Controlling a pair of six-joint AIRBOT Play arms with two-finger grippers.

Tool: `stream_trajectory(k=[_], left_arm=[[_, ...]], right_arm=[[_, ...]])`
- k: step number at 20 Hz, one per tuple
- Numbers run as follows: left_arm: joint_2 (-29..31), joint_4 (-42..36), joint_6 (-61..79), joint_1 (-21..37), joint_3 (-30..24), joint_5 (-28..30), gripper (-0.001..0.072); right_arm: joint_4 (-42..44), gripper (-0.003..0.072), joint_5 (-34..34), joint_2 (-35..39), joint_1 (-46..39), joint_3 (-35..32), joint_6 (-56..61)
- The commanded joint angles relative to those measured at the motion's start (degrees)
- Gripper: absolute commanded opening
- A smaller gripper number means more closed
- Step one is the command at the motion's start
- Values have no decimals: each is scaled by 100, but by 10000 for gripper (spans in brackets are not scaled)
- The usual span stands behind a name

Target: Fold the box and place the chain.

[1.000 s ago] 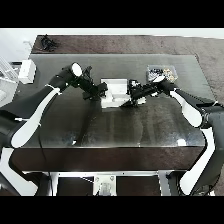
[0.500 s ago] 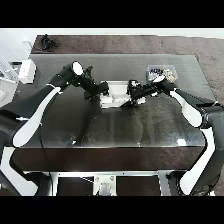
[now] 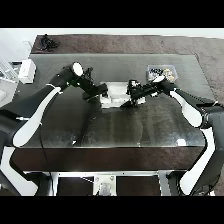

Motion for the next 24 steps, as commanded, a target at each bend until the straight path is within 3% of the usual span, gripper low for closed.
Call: stream_trajectory(k=[1,5,6,7,8,14,24], left_arm=[[-44,120,-42,-11,-4,157,604],[-251,168,-66,-48,129,136,602],[-330,195,-96,-52,208,107,544],[-400,221,-105,-76,310,28,361],[-481,291,-168,-107,420,-76,298],[-909,496,-328,-254,1047,-544,299],[-935,901,-734,-260,1117,-994,299]], right_arm=[[0,497,0,2,2,7,0],[0,497,0,2,2,7,0],[0,497,0,2,2,7,0],[0,497,2,2,2,7,0],[0,497,0,2,2,7,0],[0,497,2,2,2,7,0],[0,497,2,2,2,7,0]])
